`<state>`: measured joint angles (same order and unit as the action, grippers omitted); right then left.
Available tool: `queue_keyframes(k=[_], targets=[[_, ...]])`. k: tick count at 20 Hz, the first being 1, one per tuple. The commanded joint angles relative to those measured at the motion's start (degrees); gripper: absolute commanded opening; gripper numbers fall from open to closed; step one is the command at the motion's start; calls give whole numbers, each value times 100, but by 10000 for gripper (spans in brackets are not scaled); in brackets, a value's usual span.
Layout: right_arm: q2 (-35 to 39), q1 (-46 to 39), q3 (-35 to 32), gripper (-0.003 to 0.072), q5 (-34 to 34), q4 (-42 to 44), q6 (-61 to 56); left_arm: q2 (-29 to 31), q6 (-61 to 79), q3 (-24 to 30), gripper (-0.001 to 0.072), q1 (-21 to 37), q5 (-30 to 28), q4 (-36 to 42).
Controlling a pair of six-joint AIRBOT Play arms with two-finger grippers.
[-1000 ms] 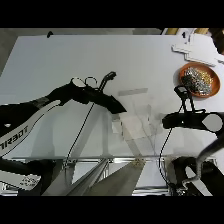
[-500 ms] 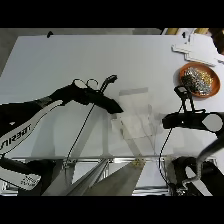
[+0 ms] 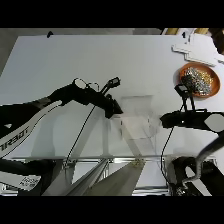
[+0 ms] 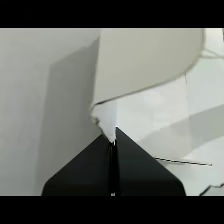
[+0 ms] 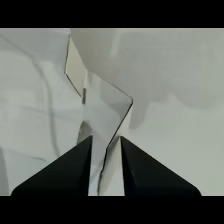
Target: Fold the box and place the chain.
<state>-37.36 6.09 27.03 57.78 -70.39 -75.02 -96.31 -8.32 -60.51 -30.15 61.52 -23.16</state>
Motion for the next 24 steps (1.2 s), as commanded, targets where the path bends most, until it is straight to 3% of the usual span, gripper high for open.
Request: queue_keyframes(k=[1,2,4,9,12,18,24], targets=[[304,2,326,306,96,140,79,581,-350,4,0,-177,-238,-1119],[448,2,455,344,138,138,79,841,-503,57,-1,-254,-234,-1368],[743,4,654,344,186,140,76,1362,-337,389,-2,-402,-369,-1266],[1508,4,702,343,433,175,76,2334,1318,1871,2,-522,-1467,-129],[1600,4,702,342,664,229,76,2122,2273,1956,1,-555,-1526,87],[1598,2,699,340,737,225,105,1392,2315,1956,6,-568,-1950,321],[1591,2,691,339,730,-37,205,1322,2540,1956,6,-566,-2190,321]])
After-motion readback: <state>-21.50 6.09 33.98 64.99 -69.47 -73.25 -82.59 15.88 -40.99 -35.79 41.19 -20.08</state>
